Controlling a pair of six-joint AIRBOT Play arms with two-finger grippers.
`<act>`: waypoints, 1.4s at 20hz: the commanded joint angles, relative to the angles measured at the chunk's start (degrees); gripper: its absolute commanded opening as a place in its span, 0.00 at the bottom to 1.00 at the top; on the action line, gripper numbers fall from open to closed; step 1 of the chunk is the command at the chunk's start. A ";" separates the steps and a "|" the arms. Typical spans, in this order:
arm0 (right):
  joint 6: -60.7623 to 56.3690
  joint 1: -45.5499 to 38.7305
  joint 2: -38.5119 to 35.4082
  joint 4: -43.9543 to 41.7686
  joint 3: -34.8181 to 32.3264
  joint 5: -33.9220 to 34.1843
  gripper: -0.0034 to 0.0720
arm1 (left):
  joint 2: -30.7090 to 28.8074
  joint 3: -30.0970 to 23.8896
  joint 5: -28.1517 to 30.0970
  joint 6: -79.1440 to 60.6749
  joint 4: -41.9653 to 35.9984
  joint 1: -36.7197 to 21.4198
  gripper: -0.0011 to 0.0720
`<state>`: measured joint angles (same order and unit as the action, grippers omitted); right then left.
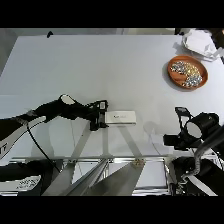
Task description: Fold the box and place the chain.
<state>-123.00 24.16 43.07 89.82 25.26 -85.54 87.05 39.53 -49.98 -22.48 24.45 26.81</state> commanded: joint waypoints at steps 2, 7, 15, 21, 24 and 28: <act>-0.20 0.00 -0.04 -0.31 -0.02 -0.42 0.06 | -0.04 0.00 0.02 0.00 0.00 -0.02 0.47; -0.20 0.00 -0.04 -0.28 -0.04 -0.42 0.06 | -0.04 0.00 0.02 -0.04 -0.48 0.04 0.47; -0.20 0.00 -0.04 -0.31 -0.02 -0.42 0.06 | -0.98 0.02 -0.96 -0.07 -4.33 -0.04 0.03; -0.20 0.00 -0.04 -0.31 -0.04 -0.42 0.06 | -8.48 0.02 8.09 -0.02 -4.26 -0.09 0.03; -0.20 0.00 -0.04 -0.31 -0.02 -0.42 0.06 | -12.96 0.02 15.02 0.00 -4.33 -0.52 0.03; -0.20 0.00 -0.04 -0.31 -0.02 -0.42 0.06 | -18.14 0.02 21.62 6.36 -4.28 -6.78 0.03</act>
<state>-123.20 24.16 43.07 89.52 25.26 -85.95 72.42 39.48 -34.50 -20.69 20.12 23.62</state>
